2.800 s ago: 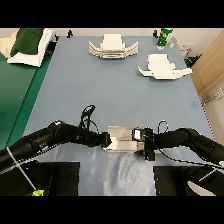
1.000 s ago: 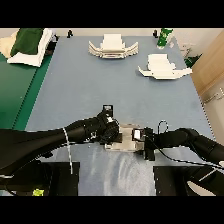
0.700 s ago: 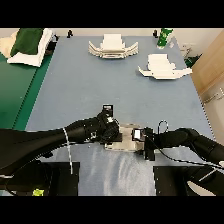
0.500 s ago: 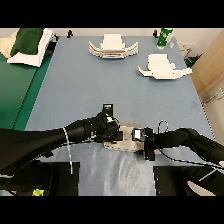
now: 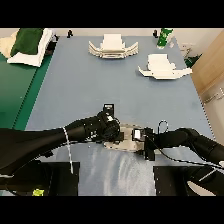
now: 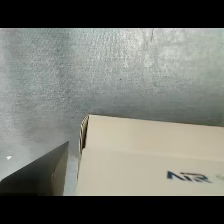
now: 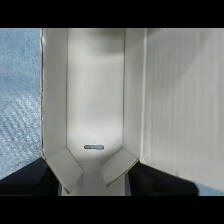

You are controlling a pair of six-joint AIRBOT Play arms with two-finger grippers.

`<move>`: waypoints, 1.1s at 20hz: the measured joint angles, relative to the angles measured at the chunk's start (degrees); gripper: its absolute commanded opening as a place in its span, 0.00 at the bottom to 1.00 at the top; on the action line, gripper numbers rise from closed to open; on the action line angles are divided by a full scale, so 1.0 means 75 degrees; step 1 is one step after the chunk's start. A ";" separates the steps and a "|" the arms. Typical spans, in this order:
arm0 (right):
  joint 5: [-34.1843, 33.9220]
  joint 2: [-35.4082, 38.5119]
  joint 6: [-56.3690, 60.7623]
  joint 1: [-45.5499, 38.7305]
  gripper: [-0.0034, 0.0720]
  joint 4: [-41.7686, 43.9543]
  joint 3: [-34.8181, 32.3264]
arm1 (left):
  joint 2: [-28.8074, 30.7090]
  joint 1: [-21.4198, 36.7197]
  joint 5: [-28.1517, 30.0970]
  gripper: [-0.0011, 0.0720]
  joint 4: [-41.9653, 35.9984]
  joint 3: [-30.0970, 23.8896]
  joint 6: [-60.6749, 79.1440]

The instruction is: Fold the box.

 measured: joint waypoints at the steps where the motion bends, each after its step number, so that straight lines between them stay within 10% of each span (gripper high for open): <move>1: 0.0000 0.0000 0.0000 0.0000 0.75 0.0000 0.0000 | 0.0032 0.0000 -0.0221 0.71 -0.0006 0.0105 0.0111; 7: 0.0006 0.0000 0.0000 0.0000 0.75 0.0003 0.0000 | 0.0766 0.0000 -0.1725 0.69 0.0009 0.0632 0.0685; 9: 0.0006 0.0000 0.0000 0.0000 0.75 0.0003 0.0000 | 0.1139 0.0000 -0.2206 0.04 0.0032 0.0723 0.0778; 10: 0.0006 0.0000 0.0000 0.0000 0.75 0.0003 0.0000 | 0.1314 0.0000 -0.2372 0.03 0.0044 0.0749 0.0842; 20: 0.0009 0.0000 0.0000 0.0000 0.75 0.0003 0.0000 | 0.3334 0.1107 -0.2841 0.03 0.0050 0.0111 0.4908; 21: 0.0009 0.0000 0.0000 0.0000 0.75 0.0003 0.0000 | 0.3631 0.1518 -0.2684 0.12 -0.0277 -0.0169 0.6018; 22: 0.0009 0.0000 0.0000 0.0000 0.75 0.0003 0.0000 | 0.3908 0.1979 -0.2506 0.62 -0.0740 -0.0478 0.7251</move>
